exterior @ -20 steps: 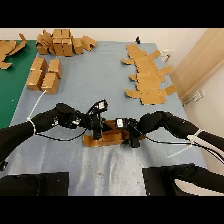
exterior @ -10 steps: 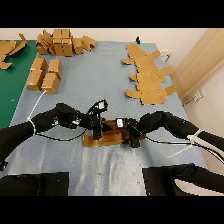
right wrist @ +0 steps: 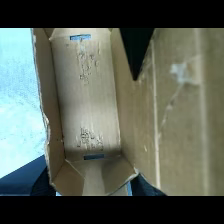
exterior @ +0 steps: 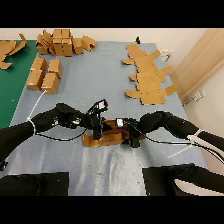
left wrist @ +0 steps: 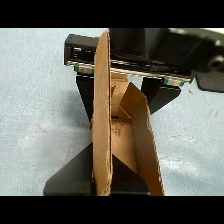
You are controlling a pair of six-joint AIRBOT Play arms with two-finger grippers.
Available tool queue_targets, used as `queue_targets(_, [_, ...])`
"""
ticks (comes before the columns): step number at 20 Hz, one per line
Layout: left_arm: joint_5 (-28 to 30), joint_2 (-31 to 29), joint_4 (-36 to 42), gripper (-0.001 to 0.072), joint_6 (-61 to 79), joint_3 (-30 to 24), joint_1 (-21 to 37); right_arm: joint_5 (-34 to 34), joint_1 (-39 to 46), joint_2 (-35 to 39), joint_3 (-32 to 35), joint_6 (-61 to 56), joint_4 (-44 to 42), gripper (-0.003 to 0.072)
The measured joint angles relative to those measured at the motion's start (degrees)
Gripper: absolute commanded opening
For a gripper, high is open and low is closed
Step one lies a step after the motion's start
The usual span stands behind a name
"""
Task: Fold the box.
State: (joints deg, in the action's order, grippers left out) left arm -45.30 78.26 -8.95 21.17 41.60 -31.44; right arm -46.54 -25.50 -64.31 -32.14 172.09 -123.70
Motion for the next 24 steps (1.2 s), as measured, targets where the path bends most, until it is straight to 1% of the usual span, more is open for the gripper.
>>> queue_targets(8, [0.5,0.0,0.0,0.0013,-0.2,0.1,0.0,0.0,0.0,0.0,0.0,0.0,0.0,0.0582])
queue_targets(14, [-0.7,0.0,-0.1,0.0015,-2.3,0.1,0.0,0.0,0.0,0.0,0.0,0.0,0.0,0.0582])
queue_targets(15, [-0.9,0.0,-0.1,0.0092,-2.5,0.0,0.0,0.0,0.0,0.0,0.0,0.0,0.0,0.0582])
queue_targets(16, [-1.0,0.0,-0.2,0.0313,-2.6,0.0,0.1,0.0,0.0,0.0,0.0,0.0,0.0,0.0582])
queue_targets(17, [-0.9,0.1,-0.4,0.0354,-2.8,0.0,0.1,0.2,0.0,0.0,0.0,0.1,0.0,0.0582])
queue_targets(22, [-0.7,-0.4,-0.3,0.0357,-8.2,0.1,1.0,0.2,0.0,0.0,0.0,0.0,0.0,0.0583])
queue_targets(23, [-0.7,-0.9,-0.7,0.0376,-8.9,0.1,1.1,0.1,0.0,0.0,0.0,0.0,0.0,0.0585])
queue_targets(24, [-0.8,-1.6,-1.4,0.046,-9.5,0.1,1.3,0.1,0.0,0.0,0.0,0.0,0.0,0.0587])
